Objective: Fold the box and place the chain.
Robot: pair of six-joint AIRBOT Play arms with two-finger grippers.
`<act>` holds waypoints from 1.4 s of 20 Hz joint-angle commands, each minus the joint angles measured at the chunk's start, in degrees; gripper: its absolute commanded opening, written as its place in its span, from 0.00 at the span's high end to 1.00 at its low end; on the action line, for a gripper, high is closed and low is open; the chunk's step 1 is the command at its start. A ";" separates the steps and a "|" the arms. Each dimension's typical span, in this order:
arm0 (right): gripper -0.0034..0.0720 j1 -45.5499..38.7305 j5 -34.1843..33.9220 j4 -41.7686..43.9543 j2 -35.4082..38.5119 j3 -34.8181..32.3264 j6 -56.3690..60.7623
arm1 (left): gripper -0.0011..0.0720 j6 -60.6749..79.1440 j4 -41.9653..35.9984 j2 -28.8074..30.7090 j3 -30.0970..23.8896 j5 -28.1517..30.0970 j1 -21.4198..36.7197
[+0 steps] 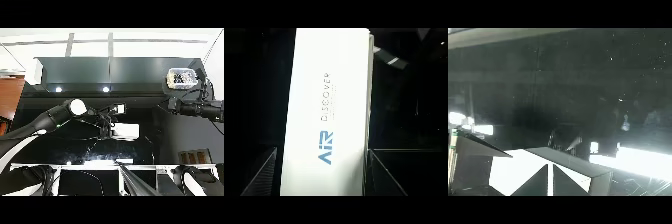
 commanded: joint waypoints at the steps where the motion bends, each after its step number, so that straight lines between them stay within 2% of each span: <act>1: 0.90 -0.02 -0.15 0.00 0.02 0.02 -0.87 | 0.01 -0.20 -0.55 -2.29 1.64 1.90 -0.94; 23: 0.90 -0.02 -1.60 -0.02 0.02 0.02 -2.62 | 0.01 -0.87 -0.74 -3.85 2.21 1.33 -2.84; 28: 0.90 -0.02 -1.62 -0.02 0.02 0.02 -2.62 | 0.01 -0.87 -0.68 -6.14 2.21 1.66 -3.61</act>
